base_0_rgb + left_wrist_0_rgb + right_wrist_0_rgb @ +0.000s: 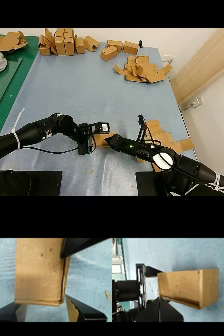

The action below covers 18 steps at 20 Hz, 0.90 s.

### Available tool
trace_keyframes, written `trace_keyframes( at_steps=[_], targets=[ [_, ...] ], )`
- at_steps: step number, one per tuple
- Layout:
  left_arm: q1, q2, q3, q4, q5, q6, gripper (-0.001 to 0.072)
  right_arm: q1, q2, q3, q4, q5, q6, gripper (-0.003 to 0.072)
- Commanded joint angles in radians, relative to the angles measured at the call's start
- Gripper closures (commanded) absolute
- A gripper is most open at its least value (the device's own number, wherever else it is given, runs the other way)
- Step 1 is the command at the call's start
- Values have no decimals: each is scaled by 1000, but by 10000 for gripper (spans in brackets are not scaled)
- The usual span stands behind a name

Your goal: Fold the box.

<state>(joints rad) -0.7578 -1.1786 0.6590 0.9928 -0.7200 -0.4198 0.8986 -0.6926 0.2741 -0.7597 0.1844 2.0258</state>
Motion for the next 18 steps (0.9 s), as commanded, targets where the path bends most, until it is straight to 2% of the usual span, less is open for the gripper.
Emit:
trace_keyframes(
  at_steps=[1, 9, 14, 18],
  targets=[
    [-1, 0, 0, 56, 6, -24, 11, 1, -21, 1, 0, 12, 0, 688],
    [3, 0, 4, 59, 92, -14, 11, 1, -42, 1, 0, 16, 0, 687],
    [3, -4, 34, 50, 89, -7, 10, 1, -42, 1, 0, 16, 1, 688],
    [3, -30, 38, 1, 36, 56, 10, 1, -42, 1, 1, 16, 1, 687]
  ],
)
